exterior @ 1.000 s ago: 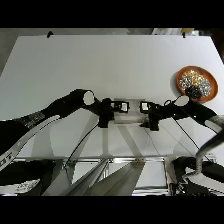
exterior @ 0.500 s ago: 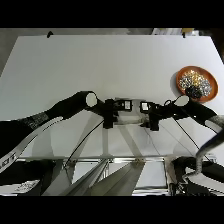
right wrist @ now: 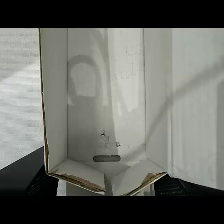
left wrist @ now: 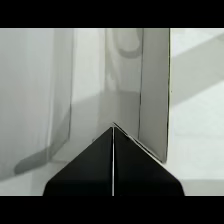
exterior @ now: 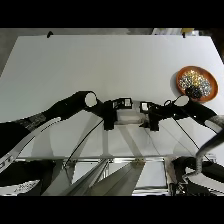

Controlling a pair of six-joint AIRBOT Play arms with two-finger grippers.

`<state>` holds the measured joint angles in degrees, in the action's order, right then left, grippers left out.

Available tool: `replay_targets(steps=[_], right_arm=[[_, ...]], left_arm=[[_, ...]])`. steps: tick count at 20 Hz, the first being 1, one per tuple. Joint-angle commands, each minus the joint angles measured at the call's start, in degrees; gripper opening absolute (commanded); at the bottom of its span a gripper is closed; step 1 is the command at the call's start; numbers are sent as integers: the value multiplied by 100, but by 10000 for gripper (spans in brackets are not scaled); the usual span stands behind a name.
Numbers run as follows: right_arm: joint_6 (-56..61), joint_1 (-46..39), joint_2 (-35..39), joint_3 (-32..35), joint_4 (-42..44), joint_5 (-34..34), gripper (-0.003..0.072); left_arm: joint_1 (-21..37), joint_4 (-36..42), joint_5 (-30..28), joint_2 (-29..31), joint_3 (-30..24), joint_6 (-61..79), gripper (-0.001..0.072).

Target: Fold the box and place the chain.

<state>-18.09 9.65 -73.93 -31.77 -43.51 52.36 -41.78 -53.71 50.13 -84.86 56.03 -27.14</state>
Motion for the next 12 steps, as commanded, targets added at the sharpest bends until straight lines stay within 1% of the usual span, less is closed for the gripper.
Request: replay_targets(steps=[1, 4, 6, 9, 12], right_arm=[[2, -2, 0, 0, 4, -11, 380], [2, -2, 2, 0, 4, -11, 380], [2, -2, 2, 0, 4, -11, 380], [2, -2, 0, 0, 4, -11, 380], [2, -2, 2, 0, 4, -11, 380]], left_arm=[[173, -723, 461, 455, 0, -1753, 3], [505, -1517, 975, 979, 0, -3650, 2], [820, -1829, 1294, 1226, -20, -4616, 2], [1279, -1591, 1285, 1318, -236, -4959, 3], [1469, -713, 885, 1158, -721, -5049, 3]])
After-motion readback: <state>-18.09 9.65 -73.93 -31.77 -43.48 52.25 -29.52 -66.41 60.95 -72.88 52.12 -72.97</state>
